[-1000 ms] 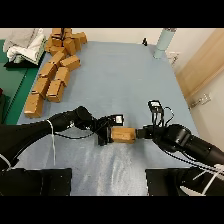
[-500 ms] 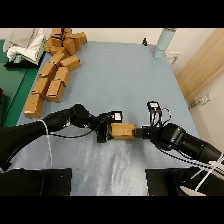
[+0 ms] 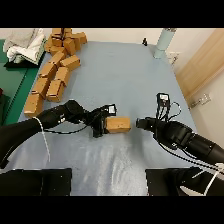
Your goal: Fold the box.
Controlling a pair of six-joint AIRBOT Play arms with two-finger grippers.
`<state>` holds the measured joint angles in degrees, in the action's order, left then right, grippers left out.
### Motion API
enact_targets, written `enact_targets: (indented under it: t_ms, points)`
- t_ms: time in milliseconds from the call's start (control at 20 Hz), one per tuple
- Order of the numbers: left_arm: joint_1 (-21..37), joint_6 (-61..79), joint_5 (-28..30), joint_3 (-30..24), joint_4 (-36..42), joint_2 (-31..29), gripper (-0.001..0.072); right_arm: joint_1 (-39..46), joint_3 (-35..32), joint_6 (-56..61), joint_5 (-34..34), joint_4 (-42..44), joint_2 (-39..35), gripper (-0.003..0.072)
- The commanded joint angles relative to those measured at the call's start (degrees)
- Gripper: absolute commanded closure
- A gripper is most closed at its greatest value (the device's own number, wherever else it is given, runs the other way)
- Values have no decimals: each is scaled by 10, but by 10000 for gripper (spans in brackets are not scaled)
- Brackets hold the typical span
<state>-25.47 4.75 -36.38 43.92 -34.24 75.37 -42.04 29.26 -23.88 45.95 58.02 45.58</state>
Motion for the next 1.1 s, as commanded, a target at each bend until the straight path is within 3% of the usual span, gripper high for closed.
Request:
enact_targets:
  t_ms: [0,150,350,650,850,1050]
  points:
    - [39,-124,7,1,-116,0,196,5,9,14,3,-17,-10,681]
    - [113,-238,16,1,-205,-7,196,11,9,14,6,-18,-10,681]
    - [247,-341,21,1,-211,-43,196,11,9,14,6,-18,-9,681]
    - [406,-382,-98,1,-214,-108,197,11,8,14,6,-50,-2,681]
    - [453,-429,-182,0,-218,-111,196,11,8,14,5,-81,8,681]
    - [456,-558,-195,-1,-303,-111,196,11,8,14,3,-87,12,681]
